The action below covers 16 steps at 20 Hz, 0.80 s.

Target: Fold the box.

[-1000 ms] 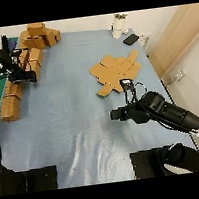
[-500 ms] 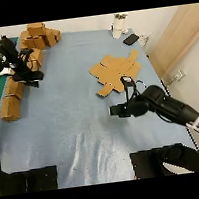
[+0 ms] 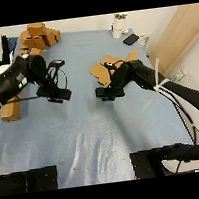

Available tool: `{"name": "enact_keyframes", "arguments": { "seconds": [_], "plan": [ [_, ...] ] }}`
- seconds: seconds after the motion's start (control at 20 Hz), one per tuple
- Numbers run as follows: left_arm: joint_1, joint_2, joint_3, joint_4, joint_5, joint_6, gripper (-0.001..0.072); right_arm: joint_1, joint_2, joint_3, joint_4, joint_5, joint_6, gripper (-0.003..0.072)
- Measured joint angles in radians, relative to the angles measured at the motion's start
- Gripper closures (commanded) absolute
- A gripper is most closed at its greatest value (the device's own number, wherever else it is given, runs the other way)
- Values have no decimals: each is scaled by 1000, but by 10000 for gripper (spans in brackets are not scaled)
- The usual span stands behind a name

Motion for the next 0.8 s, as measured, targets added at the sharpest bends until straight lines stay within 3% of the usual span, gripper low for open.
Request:
{"name": "enact_keyframes", "arguments": {
  "seconds": [0.25,0.8],
  "plan": [
    [-41,69,-99,1,57,-38,700,8,-70,61,82,3,-50,681],
    [-52,86,-123,-1,40,-52,700,16,-87,76,96,-30,-64,681]
  ]
}}
